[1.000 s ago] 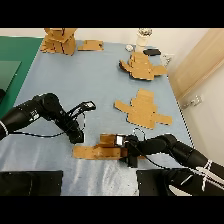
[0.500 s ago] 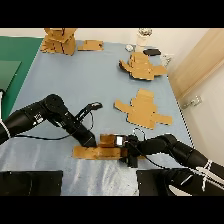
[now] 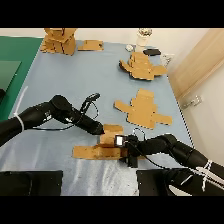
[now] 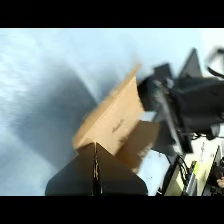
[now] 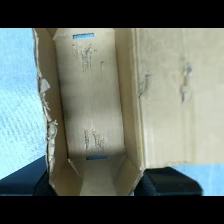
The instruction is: Fold the box.
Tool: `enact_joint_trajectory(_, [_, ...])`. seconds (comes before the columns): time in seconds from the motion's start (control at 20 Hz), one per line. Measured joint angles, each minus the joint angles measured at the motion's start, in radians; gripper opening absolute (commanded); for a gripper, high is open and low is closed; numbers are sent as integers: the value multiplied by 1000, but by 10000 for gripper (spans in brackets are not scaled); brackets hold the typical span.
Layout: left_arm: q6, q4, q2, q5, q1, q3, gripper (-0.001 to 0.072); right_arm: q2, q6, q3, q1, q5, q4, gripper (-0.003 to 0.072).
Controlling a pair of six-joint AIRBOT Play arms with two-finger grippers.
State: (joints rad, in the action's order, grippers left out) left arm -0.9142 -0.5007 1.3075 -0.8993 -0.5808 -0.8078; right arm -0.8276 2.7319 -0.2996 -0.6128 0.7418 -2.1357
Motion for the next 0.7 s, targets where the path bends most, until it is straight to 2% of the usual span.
enact_joint_trajectory(0.25, [4,4,76,-12,0,-3,13,0,0,0,0,0,0,589])
enact_joint_trajectory(0.7, [5,4,117,-37,0,-3,12,0,0,0,0,0,1,589])
